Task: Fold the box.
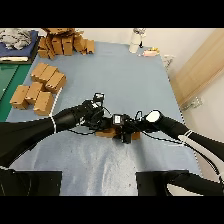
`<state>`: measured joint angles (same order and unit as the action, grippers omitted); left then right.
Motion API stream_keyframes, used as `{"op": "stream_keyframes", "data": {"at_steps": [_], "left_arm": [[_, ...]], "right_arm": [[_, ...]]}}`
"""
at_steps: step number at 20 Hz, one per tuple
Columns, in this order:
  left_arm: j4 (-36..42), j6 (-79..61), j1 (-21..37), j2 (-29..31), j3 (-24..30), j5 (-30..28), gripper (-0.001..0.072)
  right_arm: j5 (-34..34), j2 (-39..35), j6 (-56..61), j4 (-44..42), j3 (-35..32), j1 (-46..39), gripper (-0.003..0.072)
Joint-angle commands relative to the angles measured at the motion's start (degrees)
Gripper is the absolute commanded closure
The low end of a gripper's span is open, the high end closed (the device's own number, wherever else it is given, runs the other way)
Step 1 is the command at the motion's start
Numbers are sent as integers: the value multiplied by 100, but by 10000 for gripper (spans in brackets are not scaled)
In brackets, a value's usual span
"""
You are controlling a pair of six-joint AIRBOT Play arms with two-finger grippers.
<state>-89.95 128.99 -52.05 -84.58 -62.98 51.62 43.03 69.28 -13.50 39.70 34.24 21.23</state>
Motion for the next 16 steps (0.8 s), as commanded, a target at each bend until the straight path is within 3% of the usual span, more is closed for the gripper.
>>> {"op": "stream_keyframes", "data": {"at_steps": [1,7,8,9,10,16], "left_arm": [[-11,-4,0,4,-7,-24,692],[-9,-11,0,4,-9,-50,691],[-9,-92,-2,4,-17,-55,457],[-9,-98,-2,4,-17,-63,88],[-9,-81,2,7,-17,-59,24],[-7,-107,0,490,-17,26,23]], "right_arm": [[-4,4,-2,42,-4,4,177],[-46,4,-2,44,-4,4,177],[-46,4,-4,44,-4,4,174],[-46,4,-4,44,-4,4,173],[-46,4,-4,44,-4,4,173],[-50,4,-4,66,-4,4,173]]}}
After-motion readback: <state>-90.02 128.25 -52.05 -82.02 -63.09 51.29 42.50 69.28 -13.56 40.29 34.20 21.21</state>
